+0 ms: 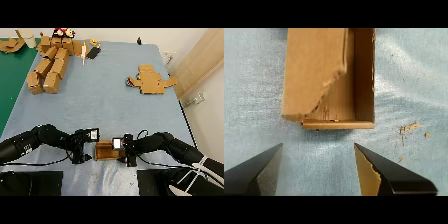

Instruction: Fold the box.

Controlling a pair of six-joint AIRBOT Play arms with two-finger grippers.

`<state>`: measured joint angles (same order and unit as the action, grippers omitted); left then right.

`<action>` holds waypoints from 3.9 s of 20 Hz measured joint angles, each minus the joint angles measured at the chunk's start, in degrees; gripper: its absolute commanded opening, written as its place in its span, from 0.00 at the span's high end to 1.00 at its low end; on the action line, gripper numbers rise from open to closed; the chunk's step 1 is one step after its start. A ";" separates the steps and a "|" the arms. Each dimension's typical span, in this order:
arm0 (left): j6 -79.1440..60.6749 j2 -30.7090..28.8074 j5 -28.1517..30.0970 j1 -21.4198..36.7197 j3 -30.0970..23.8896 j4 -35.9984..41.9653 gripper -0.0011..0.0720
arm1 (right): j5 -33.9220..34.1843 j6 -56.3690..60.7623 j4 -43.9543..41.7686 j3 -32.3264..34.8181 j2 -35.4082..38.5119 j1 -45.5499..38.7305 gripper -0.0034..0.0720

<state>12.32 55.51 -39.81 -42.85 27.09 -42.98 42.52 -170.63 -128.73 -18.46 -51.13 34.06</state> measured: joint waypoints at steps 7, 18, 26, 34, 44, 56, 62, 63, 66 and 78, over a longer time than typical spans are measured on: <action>-0.31 0.96 -0.50 -0.42 -0.04 2.75 0.04 | 0.00 0.00 -0.02 0.00 0.00 0.00 0.30; 3.54 3.26 2.95 -4.46 -0.04 4.11 0.04 | -0.02 0.00 -0.02 -0.02 0.00 0.00 0.30; 5.49 4.52 5.99 -6.95 -0.04 4.04 0.04 | 0.00 0.00 -0.02 0.00 0.00 0.00 0.30; 5.40 4.83 7.63 -8.48 -0.07 3.89 0.04 | 0.04 0.00 -0.02 0.00 0.00 0.00 0.30; 4.42 4.85 7.87 -8.59 -0.48 1.88 0.04 | 0.00 0.00 -0.02 0.00 0.00 0.00 0.30; 3.30 7.02 8.76 -8.59 -0.42 2.08 0.04 | -0.02 0.02 -0.02 0.00 0.00 0.00 0.30; 3.30 7.39 10.34 -8.66 -0.42 2.62 0.05 | -0.02 0.00 -0.02 0.00 0.00 0.00 0.30; 3.30 7.39 10.47 -8.66 -0.42 2.67 0.05 | -0.02 0.00 -0.02 -0.02 0.00 0.00 0.30; 3.26 7.45 11.41 -8.66 -0.42 2.64 0.28 | -0.11 0.11 -0.02 -0.02 0.00 0.00 0.30; 3.50 7.39 11.30 -8.63 -0.46 2.71 0.28 | -0.07 0.00 -0.02 -0.02 0.00 0.00 0.30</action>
<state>15.81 62.89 -28.51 -51.48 26.63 -40.27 42.46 -170.63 -128.75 -18.48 -51.13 34.06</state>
